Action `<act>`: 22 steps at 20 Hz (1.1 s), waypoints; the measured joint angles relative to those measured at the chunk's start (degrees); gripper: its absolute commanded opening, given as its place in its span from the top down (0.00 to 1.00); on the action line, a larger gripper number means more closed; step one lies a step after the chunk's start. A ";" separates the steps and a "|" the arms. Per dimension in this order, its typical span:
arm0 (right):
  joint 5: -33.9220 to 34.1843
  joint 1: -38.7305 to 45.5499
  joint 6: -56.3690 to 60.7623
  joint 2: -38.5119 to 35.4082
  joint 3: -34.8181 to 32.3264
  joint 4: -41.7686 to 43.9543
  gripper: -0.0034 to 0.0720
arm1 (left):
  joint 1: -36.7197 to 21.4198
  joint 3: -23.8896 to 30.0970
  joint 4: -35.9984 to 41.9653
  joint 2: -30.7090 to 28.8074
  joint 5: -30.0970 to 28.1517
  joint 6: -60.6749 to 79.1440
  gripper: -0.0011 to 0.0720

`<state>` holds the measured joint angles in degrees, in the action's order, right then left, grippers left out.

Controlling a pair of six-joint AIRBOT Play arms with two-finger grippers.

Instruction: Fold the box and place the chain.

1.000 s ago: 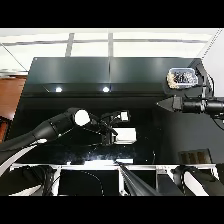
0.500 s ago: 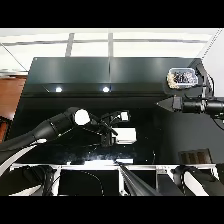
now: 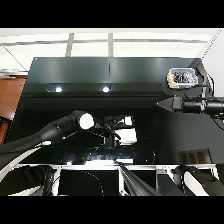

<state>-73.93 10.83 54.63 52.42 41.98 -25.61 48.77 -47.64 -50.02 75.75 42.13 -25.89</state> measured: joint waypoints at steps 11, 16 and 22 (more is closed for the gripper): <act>0.00 0.00 0.00 0.00 0.00 0.00 0.90 | 1.92 0.13 -5.75 3.19 -4.46 -6.78 0.52; 0.00 0.00 0.00 0.00 0.00 0.00 0.90 | -5.07 0.02 -7.85 -0.42 -2.40 -8.96 0.52; 0.00 0.00 0.02 0.00 0.00 0.04 0.90 | -28.44 -3.56 -14.53 -1.31 -1.42 -20.33 0.49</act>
<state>-73.93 10.83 54.65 52.42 41.98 -25.56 20.34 -51.20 -64.55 74.43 40.71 -46.22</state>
